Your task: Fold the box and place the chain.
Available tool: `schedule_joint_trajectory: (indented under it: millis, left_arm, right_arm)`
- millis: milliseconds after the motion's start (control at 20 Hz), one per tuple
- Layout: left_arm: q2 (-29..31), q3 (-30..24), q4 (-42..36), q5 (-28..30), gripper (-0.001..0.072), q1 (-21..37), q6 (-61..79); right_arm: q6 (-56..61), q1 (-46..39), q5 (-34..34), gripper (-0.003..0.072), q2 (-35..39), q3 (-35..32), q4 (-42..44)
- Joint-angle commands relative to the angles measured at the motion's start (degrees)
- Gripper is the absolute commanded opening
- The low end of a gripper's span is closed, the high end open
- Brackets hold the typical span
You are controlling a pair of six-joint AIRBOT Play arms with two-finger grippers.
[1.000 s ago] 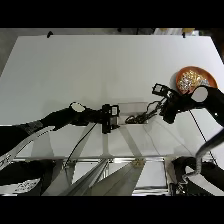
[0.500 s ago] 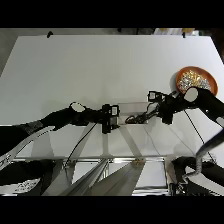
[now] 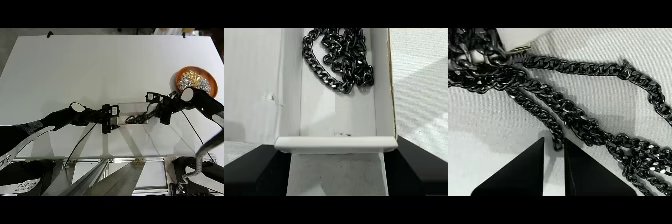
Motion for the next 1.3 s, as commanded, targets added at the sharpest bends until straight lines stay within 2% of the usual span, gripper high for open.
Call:
schedule_joint_trajectory:
  millis: [0,200,250,650,900,1050,1250]
  left_arm:
    - [0.0,0.0,0.0,0.0,0.0311,0.0,0.0]
    - [0.0,0.0,0.0,0.0,0.0311,0.0,0.0]
    - [0.0,0.0,0.0,0.0,0.0311,0.0,0.0]
    - [0.0,0.0,0.0,0.0,0.0311,0.0,0.0]
    - [0.0,0.0,0.0,0.0,0.0311,0.0,0.0]
    - [0.0,0.0,0.0,0.0,0.0311,0.0,0.0]
    - [0.0,0.0,0.0,0.0,0.0311,0.0,0.0]
  right_arm:
    - [0.0,0.1,-0.2,0.0099,-1.0,0.0,0.2]
    - [0.0,0.1,0.0,0.0082,-1.1,0.0,1.3]
    - [0.0,0.0,0.7,0.0017,-1.0,0.0,1.2]
    - [5.0,0.0,4.2,0.0016,8.6,0.0,1.0]
    - [4.9,0.1,6.9,0.0016,11.8,0.0,1.8]
    - [4.9,0.1,7.0,0.0016,18.6,0.0,6.4]
    - [4.9,0.1,8.9,0.0016,28.4,0.0,19.6]
